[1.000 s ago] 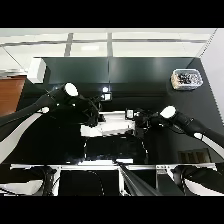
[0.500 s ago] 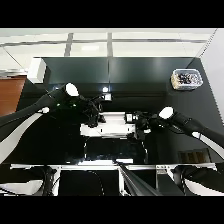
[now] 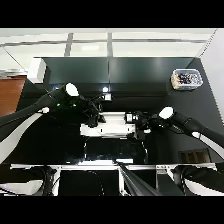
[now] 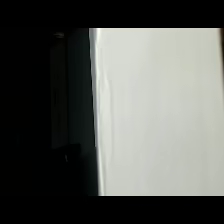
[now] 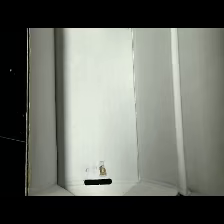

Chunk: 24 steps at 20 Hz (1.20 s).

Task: Fold the box and place the chain.

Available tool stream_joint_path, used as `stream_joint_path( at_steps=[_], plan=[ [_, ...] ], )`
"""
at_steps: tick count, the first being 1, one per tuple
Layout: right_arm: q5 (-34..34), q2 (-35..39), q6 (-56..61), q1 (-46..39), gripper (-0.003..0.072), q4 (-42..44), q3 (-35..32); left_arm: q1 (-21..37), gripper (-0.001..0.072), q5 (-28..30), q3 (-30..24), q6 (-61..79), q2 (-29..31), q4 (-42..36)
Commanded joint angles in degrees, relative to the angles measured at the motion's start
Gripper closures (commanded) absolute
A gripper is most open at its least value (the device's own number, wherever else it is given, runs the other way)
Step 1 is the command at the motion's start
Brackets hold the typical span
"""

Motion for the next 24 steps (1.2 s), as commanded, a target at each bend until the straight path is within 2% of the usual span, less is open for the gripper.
stream_joint_path(
  at_steps=[1, 2, 3, 4, 5, 6, 8, 10, 11, 12, 13, 14, 15, 16, 18, 21, 24],
  plan=[
    [-0.02, -0.02, 0.02, 0.02, 0.0165, -0.02, 0.0, 0.09, 0.0683, 0.0, 0.02, 0.02, 0.04, 0.02],
    [-0.02, -0.02, 0.02, 0.02, 0.0215, -0.02, 0.0, 0.15, 0.0649, -0.31, 0.02, 0.02, 0.15, 0.07],
    [-0.02, -0.02, 0.02, 0.02, 0.0215, -0.02, 0.0, 0.39, 0.0494, -1.09, 0.13, -0.02, 0.35, 0.0],
    [-0.04, -0.02, 0.02, 0.02, 0.0215, -0.02, 0.0, 0.85, 0.0266, -1.84, 0.28, -1.57, 0.79, 0.07],
    [-0.04, -0.02, 0.02, 0.02, 0.0215, -0.02, 0.0, 1.55, 0.0101, -2.56, 0.76, -5.2, 1.44, 0.5],
    [-0.04, -0.02, 0.02, 0.02, 0.0215, -0.02, 0.0, 2.58, 0.0, -3.48, 1.4, -9.75, 2.56, 1.79],
    [-0.04, -0.02, 0.02, 0.02, 0.0216, 0.0, 0.0, 5.31, -0.0003, -6.58, 2.67, -18.78, 5.51, 7.67],
    [-0.04, -0.02, 0.04, 0.02, 0.0217, 0.0, 0.0, 8.81, -0.0002, -11.06, 2.95, -28.24, 9.03, 14.14],
    [-0.02, -0.02, 0.02, 0.02, 0.028, -0.02, 0.0, 10.91, 0.0013, -14.84, 2.95, -32.35, 10.54, 15.45],
    [0.0, -0.02, 0.02, 0.02, 0.0428, -0.02, 0.0, 12.87, 0.0128, -19.54, 2.86, -35.69, 11.39, 14.27],
    [-0.02, -0.02, 0.02, 0.02, 0.0456, -0.02, 0.0, 14.58, 0.0327, -24.15, 2.29, -38.23, 11.72, 11.06],
    [-0.02, -0.02, 0.02, 0.02, 0.0455, 0.0, 0.0, 15.96, 0.0593, -28.59, 0.61, -39.1, 11.76, 5.11],
    [-0.02, -0.02, 0.02, 0.02, 0.0454, 0.0, 0.0, 16.55, 0.0687, -30.95, -2.05, -38.4, 11.72, -1.81],
    [-0.02, -0.02, 0.04, 0.02, 0.0455, 0.02, 0.0, 16.17, 0.0688, -30.67, -5.79, -36.35, 11.74, -9.44],
    [0.0, -0.02, 0.04, 0.02, 0.0454, 0.0, 0.0, 13.29, 0.0688, -23.02, -13.33, -30.34, 11.72, -22.58],
    [0.0, -0.02, 0.02, 0.02, 0.0455, 0.07, 0.02, 8.61, 0.0688, -4.83, -19.17, -19.93, 11.72, -37.59],
    [0.0, -0.02, 0.02, 0.02, 0.0454, 0.07, 0.02, 5.9, 0.0688, 15.43, -19.21, -18.99, 11.63, -39.19]
  ],
)
